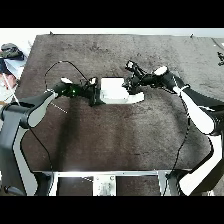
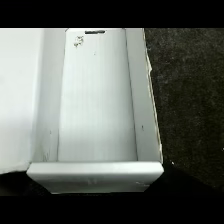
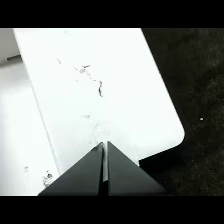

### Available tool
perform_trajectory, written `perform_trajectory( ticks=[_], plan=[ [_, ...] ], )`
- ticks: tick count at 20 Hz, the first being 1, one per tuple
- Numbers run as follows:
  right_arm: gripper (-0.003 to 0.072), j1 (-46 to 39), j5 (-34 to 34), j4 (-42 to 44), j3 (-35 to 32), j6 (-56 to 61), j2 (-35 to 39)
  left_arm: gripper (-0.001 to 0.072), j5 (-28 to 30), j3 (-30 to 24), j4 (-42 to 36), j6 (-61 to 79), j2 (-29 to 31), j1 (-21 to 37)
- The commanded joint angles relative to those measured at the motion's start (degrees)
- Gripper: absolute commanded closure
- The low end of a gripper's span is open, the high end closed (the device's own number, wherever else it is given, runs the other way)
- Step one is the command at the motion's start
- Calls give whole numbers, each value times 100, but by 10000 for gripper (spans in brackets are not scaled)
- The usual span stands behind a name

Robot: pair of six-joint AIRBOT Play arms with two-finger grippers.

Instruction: Fold the box and place the chain.

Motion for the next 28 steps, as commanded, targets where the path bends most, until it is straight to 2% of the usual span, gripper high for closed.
perform_trajectory(
  ticks=[1, 6, 10, 12, 14, 15, 16, 17, 18, 19, 20, 21, 28],
  plan=[
    [648, 7, 4, -15, 0, 2, -96, 504, -4, 2, 4, 7, 0, -2],
    [647, 4, -2, -13, 13, 2, 55, 504, -4, 2, 4, 9, 0, -2],
    [646, -9, 13, -17, 11, 9, 632, 504, -4, 2, 4, 9, 0, -2],
    [646, -68, 269, -219, 11, 9, 1029, 504, -7, 2, 4, 7, 0, -2],
    [644, -157, 654, -785, 11, 7, 1318, 504, -2, 2, 4, 7, 0, -2],
    [557, -205, 881, -1117, 11, 9, 1399, 504, -2, 2, 4, 7, 0, -2],
    [193, -238, 1126, -1423, 11, 7, 1427, 504, -2, 2, 4, 7, 0, -2],
    [22, -251, 1307, -1690, 4, 7, 1410, 504, -2, 2, 4, 7, 0, -2],
    [112, -249, 1495, -1952, -13, 2, 1384, 504, -2, 2, 2, 7, 0, -2],
    [108, -245, 1526, -2044, -66, 2, 1344, 504, -2, 2, 4, 9, 0, -2],
    [-14, -245, 1497, -2037, -140, -4, 1263, 504, 2, 2, 4, 9, 0, -2],
    [-29, -245, 1453, -2037, -201, -72, 1172, 504, 2, 2, 4, 7, 0, -2],
    [-18, -28, 1340, -2017, -229, -129, 485, 504, 2, 2, 4, 7, 0, -2]
  ],
)
